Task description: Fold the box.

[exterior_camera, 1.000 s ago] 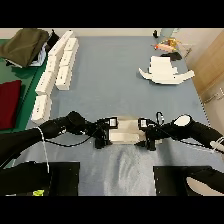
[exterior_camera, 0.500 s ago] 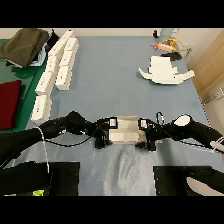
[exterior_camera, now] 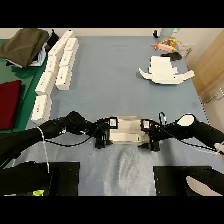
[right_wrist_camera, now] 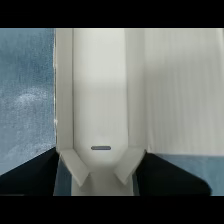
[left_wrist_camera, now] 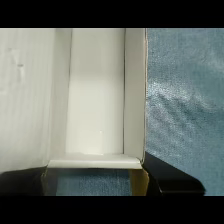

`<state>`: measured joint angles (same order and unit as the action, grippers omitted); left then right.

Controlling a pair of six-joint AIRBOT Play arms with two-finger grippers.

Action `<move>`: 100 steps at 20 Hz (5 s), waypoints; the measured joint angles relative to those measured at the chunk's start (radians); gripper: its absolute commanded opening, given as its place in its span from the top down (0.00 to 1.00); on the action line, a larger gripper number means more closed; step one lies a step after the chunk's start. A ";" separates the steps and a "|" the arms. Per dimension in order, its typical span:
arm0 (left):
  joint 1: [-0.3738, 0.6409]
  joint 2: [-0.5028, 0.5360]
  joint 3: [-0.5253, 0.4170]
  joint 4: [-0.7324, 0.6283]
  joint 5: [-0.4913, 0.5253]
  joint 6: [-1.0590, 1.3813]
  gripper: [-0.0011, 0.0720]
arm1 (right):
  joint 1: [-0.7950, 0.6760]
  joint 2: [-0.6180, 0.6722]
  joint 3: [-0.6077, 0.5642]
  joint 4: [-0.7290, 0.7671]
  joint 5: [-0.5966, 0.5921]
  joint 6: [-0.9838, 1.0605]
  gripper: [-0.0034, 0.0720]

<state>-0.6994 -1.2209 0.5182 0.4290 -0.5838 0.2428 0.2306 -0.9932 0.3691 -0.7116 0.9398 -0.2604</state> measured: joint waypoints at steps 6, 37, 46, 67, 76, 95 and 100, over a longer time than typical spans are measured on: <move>0.000 0.000 0.000 0.000 0.003 -0.002 0.29 | -0.100 0.203 0.011 -0.109 0.108 0.110 0.01; 0.000 0.000 0.000 0.001 -0.002 0.000 0.29 | -0.122 0.229 0.068 0.381 0.209 1.303 0.76; 0.000 0.000 0.000 0.001 -0.002 0.000 0.29 | -0.058 -0.099 0.194 0.250 0.100 1.179 0.76; 0.000 0.000 0.000 0.001 -0.002 0.000 0.29 | 0.000 -0.159 0.243 0.192 0.000 1.064 0.75; 0.000 0.000 0.000 0.001 -0.003 -0.001 0.29 | 0.058 -0.243 0.233 0.153 -0.038 1.063 0.75; 0.000 0.000 0.000 0.000 -0.001 -0.001 0.29 | 0.063 0.156 0.285 -0.093 0.252 1.150 0.36; 0.000 0.000 0.000 0.000 -0.002 0.000 0.29 | 0.077 0.327 0.187 -0.315 0.292 1.032 0.24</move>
<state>-0.6991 -1.2209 0.5182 0.4294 -0.5861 0.2424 0.3077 -0.6666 0.5560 -1.0267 1.2320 0.7712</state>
